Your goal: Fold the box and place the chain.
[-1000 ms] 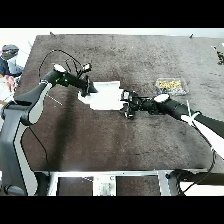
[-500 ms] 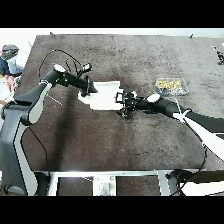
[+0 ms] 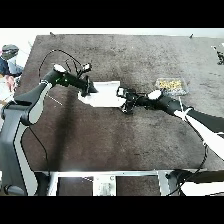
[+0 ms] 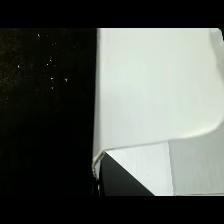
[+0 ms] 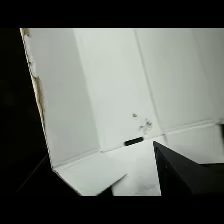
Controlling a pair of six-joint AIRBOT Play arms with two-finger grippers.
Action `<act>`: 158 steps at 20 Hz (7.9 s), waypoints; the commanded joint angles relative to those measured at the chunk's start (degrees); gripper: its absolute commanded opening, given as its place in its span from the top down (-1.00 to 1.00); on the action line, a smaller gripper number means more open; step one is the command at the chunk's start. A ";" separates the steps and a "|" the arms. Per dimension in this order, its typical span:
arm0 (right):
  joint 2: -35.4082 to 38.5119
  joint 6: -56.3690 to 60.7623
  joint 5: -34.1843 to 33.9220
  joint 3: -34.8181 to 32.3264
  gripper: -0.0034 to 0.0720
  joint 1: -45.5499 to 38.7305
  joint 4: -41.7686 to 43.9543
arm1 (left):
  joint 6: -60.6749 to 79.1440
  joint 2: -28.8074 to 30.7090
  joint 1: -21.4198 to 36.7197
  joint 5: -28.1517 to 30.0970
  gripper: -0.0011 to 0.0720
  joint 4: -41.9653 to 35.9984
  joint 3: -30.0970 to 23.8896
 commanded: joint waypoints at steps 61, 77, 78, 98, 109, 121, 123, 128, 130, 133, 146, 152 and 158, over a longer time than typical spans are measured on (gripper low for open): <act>-28.06 3.48 35.65 35.01 -0.94 -8.17 -2.69 | 0.02 -0.02 -0.04 0.02 0.94 -0.24 -0.02; -28.11 3.50 34.51 35.04 -0.94 -8.20 -2.60 | 0.02 -0.02 -0.04 0.02 0.94 -0.24 -0.02; -28.11 3.52 34.58 35.04 -0.99 -8.20 -2.43 | 0.02 -0.02 -0.04 0.02 0.94 -0.24 -0.02; -28.37 3.91 36.89 36.79 -0.84 -8.20 -3.43 | 0.02 -0.02 -0.04 0.02 0.94 -0.24 -0.02; -28.44 3.91 35.85 36.79 -0.67 -8.20 -3.52 | 0.02 -0.02 -0.04 0.02 0.94 -0.24 -0.02; -29.42 3.50 35.41 36.76 -0.31 -8.22 -2.25 | 0.02 -0.02 -0.04 0.00 0.94 -0.24 -0.02; -29.42 3.48 35.41 36.76 -0.32 -8.22 -2.25 | 0.02 -0.02 -0.04 0.02 0.94 -0.24 -0.02; -29.42 3.48 35.41 36.76 -0.32 -8.20 -2.23 | 0.02 -0.02 -0.04 0.04 0.94 -0.24 -0.02; -29.42 3.48 35.41 36.76 -0.32 -8.20 -2.23 | 0.02 -0.02 -0.04 0.04 0.94 -0.24 -0.02; -29.42 3.50 35.41 36.76 -0.32 -8.20 -2.23 | 0.02 -0.02 -0.04 0.02 0.94 -0.24 -0.02; -29.42 3.50 35.41 36.76 -0.32 -8.20 -2.23 | 0.04 -0.02 -0.02 -3.23 0.93 -1.16 -0.02; -29.42 3.50 35.41 36.76 -0.32 -8.20 -2.23 | 0.04 0.07 0.20 -6.73 0.18 -3.69 0.28; -29.42 3.48 35.41 36.76 -0.32 -8.20 -2.23 | -0.04 3.76 3.48 -7.28 0.17 -3.45 0.28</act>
